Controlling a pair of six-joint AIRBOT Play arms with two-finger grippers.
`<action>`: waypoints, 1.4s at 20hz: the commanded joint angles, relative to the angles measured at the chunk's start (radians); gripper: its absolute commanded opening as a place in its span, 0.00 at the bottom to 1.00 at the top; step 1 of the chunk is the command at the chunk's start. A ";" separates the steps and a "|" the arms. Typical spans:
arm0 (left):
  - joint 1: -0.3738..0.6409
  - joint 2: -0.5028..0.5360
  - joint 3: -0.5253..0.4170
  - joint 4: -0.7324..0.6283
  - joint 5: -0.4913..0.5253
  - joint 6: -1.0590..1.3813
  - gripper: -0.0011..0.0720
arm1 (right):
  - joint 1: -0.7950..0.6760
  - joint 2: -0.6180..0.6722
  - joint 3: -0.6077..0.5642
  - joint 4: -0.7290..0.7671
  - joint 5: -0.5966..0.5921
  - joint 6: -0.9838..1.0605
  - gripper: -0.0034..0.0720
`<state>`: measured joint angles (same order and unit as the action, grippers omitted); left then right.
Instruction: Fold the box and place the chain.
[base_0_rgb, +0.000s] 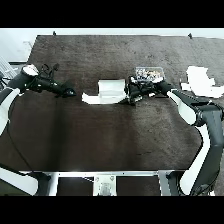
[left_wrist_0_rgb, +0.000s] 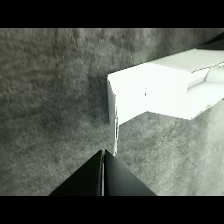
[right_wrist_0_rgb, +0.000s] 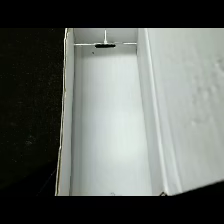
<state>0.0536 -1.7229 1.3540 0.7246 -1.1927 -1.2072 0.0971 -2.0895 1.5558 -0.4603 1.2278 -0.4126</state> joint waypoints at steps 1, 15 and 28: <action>-0.008 -0.001 -0.023 -0.011 0.018 -0.019 0.04 | 0.001 0.000 0.000 0.000 0.000 0.000 0.70; -0.082 -0.069 -0.036 0.007 0.124 -0.137 0.04 | 0.001 0.000 0.000 0.000 0.000 0.000 0.70; -0.175 -0.115 -0.036 -0.213 0.180 0.041 0.04 | 0.001 0.000 0.000 0.000 0.000 0.000 0.70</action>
<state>-0.1123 -1.8351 1.3182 0.5808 -1.0103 -1.2312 0.0971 -2.0895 1.5558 -0.4599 1.2278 -0.4126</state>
